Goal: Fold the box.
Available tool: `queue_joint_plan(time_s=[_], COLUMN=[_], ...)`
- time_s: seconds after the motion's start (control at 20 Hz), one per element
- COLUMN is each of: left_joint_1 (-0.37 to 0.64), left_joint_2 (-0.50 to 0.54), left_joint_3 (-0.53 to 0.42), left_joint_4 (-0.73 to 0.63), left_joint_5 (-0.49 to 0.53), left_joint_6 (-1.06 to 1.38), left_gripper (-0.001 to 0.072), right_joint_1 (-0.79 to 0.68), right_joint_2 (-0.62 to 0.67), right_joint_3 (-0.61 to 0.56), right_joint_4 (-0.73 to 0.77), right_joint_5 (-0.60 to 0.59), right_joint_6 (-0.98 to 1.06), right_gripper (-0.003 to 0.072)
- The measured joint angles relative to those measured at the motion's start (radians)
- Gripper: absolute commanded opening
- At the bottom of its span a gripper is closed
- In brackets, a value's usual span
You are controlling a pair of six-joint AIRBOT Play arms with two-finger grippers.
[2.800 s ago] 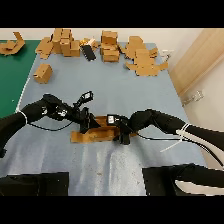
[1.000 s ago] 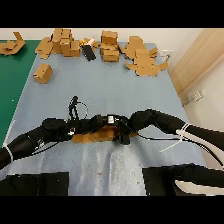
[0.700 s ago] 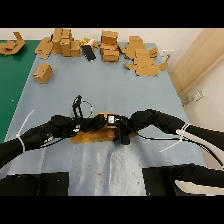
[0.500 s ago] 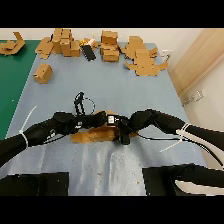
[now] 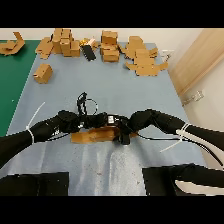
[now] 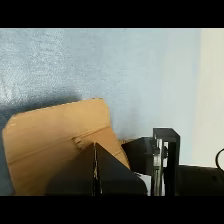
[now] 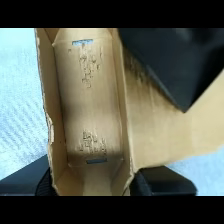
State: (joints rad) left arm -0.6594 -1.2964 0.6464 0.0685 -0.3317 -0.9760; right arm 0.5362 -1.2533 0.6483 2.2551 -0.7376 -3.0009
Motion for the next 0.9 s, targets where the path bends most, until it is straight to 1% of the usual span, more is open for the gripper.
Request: queue_joint_plan(time_s=[0.2,0.35,0.5,0.6,0.75,0.9], left_joint_1=[0.027,0.064,0.105,0.141,0.212,0.255], left_joint_2=[-0.019,-0.023,-0.009,0.021,0.082,0.145], left_joint_3=[0.001,0.011,0.053,0.088,0.119,0.13], left_joint_4=[0.064,0.118,0.14,0.17,0.277,0.463], left_joint_5=[-0.035,-0.1,-0.176,-0.208,-0.23,-0.264], left_joint_6=[-0.076,-0.122,-0.11,-0.085,-0.065,-0.039], left_gripper=[0.0008,0.001,0.0009,0.001,0.001,0.0009], right_joint_1=[0.0,0.0,0.0,0.0,0.0,0.0], right_joint_2=[0.0,0.0,0.0,0.0,0.0,0.0], right_joint_3=[0.0,0.0,0.0,0.0,0.0,0.0], right_joint_4=[0.0,0.0,0.0,0.0,0.0,0.0], right_joint_5=[0.0,-0.003,-0.003,-0.003,-0.003,-0.002], right_joint_6=[0.0,0.0,0.0,0.0,0.0,0.0], right_gripper=[0.0511,0.0511,0.0511,0.0511,0.0511,0.0511])
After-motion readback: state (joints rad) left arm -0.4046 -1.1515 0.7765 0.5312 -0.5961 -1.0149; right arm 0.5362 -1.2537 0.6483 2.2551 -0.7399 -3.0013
